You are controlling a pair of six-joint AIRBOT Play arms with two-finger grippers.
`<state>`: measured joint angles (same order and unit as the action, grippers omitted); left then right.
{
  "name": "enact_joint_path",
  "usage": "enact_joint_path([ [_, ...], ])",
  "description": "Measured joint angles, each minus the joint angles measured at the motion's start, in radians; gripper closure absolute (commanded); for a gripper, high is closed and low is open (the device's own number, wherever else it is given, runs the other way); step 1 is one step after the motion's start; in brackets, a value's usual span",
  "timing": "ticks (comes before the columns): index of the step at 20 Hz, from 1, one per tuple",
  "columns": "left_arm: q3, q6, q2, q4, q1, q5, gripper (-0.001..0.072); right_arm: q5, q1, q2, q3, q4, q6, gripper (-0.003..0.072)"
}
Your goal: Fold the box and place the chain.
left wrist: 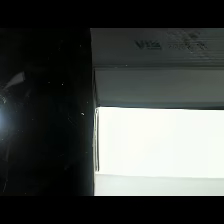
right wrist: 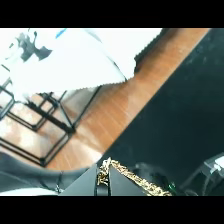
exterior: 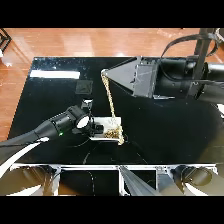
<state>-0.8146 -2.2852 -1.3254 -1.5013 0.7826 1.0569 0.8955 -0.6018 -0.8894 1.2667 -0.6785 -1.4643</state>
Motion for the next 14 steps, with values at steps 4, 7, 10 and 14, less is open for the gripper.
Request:
enact_joint_path([
  [4, 0.000, 0.000, 0.000, 0.000, 0.000, 0.000, 0.0680, 0.072, -0.003, -0.001, -0.022, -0.062, -0.023, 0.0656],
  [7, 0.000, 0.000, 0.000, 0.000, 0.000, 0.000, 0.0680, 0.088, -0.025, -0.008, -0.074, -0.093, -0.039, 0.0655],
  [10, 0.000, 0.000, 0.000, 0.000, 0.000, 0.000, 0.0680, 0.077, -0.054, -0.029, -0.128, -0.139, -0.043, 0.0655],
  [14, 0.000, 0.000, 0.000, 0.000, 0.000, 0.000, 0.0680, 0.069, -0.081, -0.065, -0.212, -0.246, -0.046, 0.0655],
])
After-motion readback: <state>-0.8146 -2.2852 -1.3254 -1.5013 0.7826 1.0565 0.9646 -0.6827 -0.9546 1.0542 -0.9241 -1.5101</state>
